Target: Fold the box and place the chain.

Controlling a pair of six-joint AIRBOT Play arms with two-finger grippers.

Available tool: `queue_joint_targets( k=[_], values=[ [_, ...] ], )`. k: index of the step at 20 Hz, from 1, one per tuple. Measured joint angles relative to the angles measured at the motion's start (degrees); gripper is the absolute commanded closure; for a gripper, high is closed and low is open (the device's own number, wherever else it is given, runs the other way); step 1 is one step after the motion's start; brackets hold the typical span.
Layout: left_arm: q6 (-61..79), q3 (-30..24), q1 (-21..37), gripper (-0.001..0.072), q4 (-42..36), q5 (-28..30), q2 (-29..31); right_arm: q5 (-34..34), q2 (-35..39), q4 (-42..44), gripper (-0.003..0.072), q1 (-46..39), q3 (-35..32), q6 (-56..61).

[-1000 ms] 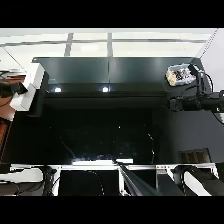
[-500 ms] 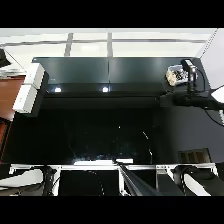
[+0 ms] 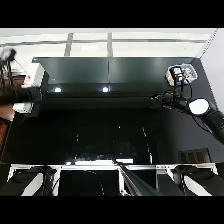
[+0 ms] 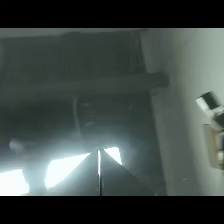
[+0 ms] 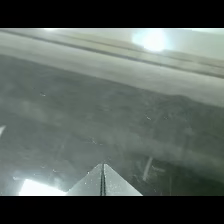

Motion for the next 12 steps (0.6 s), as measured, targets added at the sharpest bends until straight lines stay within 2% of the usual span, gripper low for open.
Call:
queue_joint_targets(
  k=[2,4,7,12],
  values=[
    [-0.17,-6.08,-0.72,0.0682,0.96,2.34,5.77,-0.17,-0.13,-0.07,0.0668,-0.11,-0.68,0.15],
    [-0.22,-9.40,-1.09,0.0682,1.49,3.26,9.81,-0.31,-0.20,-0.28,0.0668,-0.24,-1.07,0.24],
    [-0.39,-11.56,-1.36,0.0683,1.90,3.91,12.66,-0.26,-0.24,-0.37,0.0669,-0.31,-1.29,0.35],
    [-0.39,-12.61,-1.46,0.0683,2.14,4.35,14.05,-0.26,-0.24,-0.42,0.0668,-0.35,-1.46,0.39]
  ],
)
